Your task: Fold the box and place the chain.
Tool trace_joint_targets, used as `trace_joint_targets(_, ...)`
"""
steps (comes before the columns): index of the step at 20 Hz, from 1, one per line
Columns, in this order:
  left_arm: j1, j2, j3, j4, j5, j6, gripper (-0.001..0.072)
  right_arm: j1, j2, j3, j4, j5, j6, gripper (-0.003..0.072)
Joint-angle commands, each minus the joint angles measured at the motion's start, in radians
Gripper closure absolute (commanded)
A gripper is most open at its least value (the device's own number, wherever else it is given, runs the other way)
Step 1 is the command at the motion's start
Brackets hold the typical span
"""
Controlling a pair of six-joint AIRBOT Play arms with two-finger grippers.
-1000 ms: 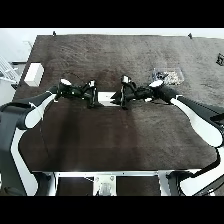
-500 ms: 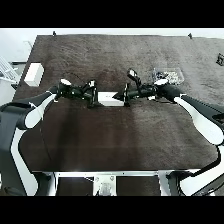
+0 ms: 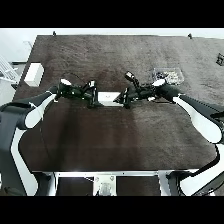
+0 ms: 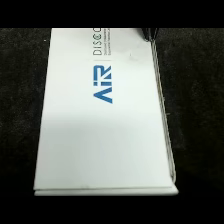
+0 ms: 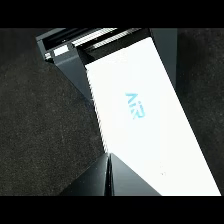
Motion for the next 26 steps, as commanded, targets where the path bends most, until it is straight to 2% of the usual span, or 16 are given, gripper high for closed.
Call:
trace_joint_targets(1, 0.001, 0.000, 0.000, 0.000, 0.000, -0.001, 0.0355, 0.001, 0.011, 0.020, -0.001, 0.011, 0.013, 0.0676)
trace_joint_targets(3, 0.001, 0.000, 0.000, 0.000, 0.000, -0.001, 0.0355, 0.000, 0.069, 0.038, 0.116, 0.055, -0.034, 0.0676)
trace_joint_targets(7, 0.001, 0.000, 0.000, 0.000, 0.000, -0.001, 0.0355, -0.001, 0.266, 0.039, 0.284, 0.053, -0.067, 0.0677)
trace_joint_targets(11, 0.001, 0.000, 0.000, 0.000, 0.000, -0.001, 0.0355, 0.001, 0.410, 0.028, 0.286, 0.051, 0.021, 0.0677)
trace_joint_targets(15, 0.001, 0.000, 0.000, 0.000, -0.014, -0.001, 0.0355, -0.005, 0.500, -0.045, 0.286, 0.050, 0.095, 0.0676)
trace_joint_targets(23, 0.001, 0.000, 0.000, 0.000, -0.018, -0.015, 0.0355, -0.003, 0.522, -0.183, 0.287, 0.039, 0.146, 0.0676)
trace_joint_targets(24, 0.001, 0.000, 0.000, -0.011, -0.023, -0.029, 0.0399, -0.003, 0.522, -0.192, 0.287, 0.039, 0.146, 0.0676)
trace_joint_targets(25, 0.002, 0.005, 0.000, -0.022, -0.032, -0.063, 0.0678, -0.003, 0.522, -0.196, 0.287, 0.039, 0.146, 0.0676)
trace_joint_targets(26, 0.006, 0.016, 0.000, -0.023, -0.035, -0.089, 0.0688, -0.003, 0.524, -0.199, 0.287, 0.039, 0.147, 0.0676)
